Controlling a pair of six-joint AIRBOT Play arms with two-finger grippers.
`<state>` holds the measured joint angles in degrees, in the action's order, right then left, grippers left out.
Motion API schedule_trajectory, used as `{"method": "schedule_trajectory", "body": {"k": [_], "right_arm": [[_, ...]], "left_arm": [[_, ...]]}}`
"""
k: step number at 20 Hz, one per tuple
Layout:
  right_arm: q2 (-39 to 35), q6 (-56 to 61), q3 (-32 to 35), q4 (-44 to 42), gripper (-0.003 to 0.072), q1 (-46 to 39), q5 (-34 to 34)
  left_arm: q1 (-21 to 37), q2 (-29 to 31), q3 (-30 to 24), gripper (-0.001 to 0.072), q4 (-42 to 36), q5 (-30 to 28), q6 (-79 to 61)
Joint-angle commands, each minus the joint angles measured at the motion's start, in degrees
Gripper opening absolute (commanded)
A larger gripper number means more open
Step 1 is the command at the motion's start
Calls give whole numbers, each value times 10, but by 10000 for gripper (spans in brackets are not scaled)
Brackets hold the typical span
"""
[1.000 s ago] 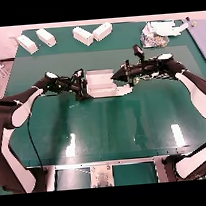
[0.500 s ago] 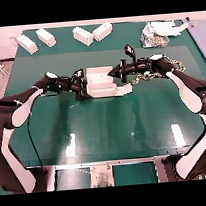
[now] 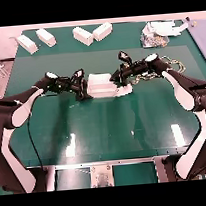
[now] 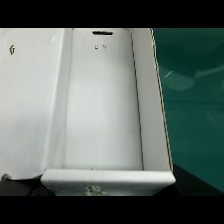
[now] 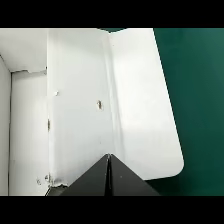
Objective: Fold the box and place the chain.
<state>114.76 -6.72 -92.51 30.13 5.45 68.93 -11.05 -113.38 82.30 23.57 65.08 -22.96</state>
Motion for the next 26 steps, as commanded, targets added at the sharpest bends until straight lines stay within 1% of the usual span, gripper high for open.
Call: {"method": "schedule_trajectory", "body": {"k": [1, 3, 5, 6, 8, 9, 10, 13, 14, 15, 16, 18, 21, 23, 26], "right_arm": [[-2, 3, -10, 16, 11, 4, 1], [-21, 3, -13, 4, 9, 3, 0], [-49, 4, -12, 10, 8, 0, 0], [-67, 13, -12, 29, 7, -3, 0], [-106, 74, -9, 121, 7, -5, -2], [-129, 96, 2, 156, 7, -5, -4], [-152, 97, 21, 170, 7, -7, -8], [-208, 97, 92, 181, 10, -12, -25], [-216, 97, 109, 197, 31, -13, -24], [-220, 97, 127, 227, 334, -14, -25], [-220, 98, 142, 241, 554, -14, -25], [-219, 84, 174, 243, 557, -13, -30], [-219, 37, 205, 218, 557, -6, -79], [-218, 19, 210, 178, 557, -5, -94], [-206, 4, 210, 129, 557, -4, -96]], "left_arm": [[0, 0, 1, 514, 0, -1, 0], [0, 0, 1, 513, 0, -1, 0], [0, 0, 1, 513, 0, -1, 0], [0, 0, 1, 513, 0, -1, 0], [0, 0, 1, 513, 0, -1, 0], [0, 0, 0, 513, 0, -1, 0], [0, 0, 1, 513, 0, -1, 0], [0, 0, 0, 513, 0, -1, 0], [0, 0, 0, 514, 0, -1, 0], [0, 0, 0, 514, 0, -1, 0], [0, 0, 0, 513, 0, -1, 0], [0, 0, 1, 513, 0, -1, 0], [0, 0, 0, 513, 0, -1, 0], [0, 0, 0, 513, 0, -1, 0], [0, 0, 0, 513, 0, -1, 0]]}}
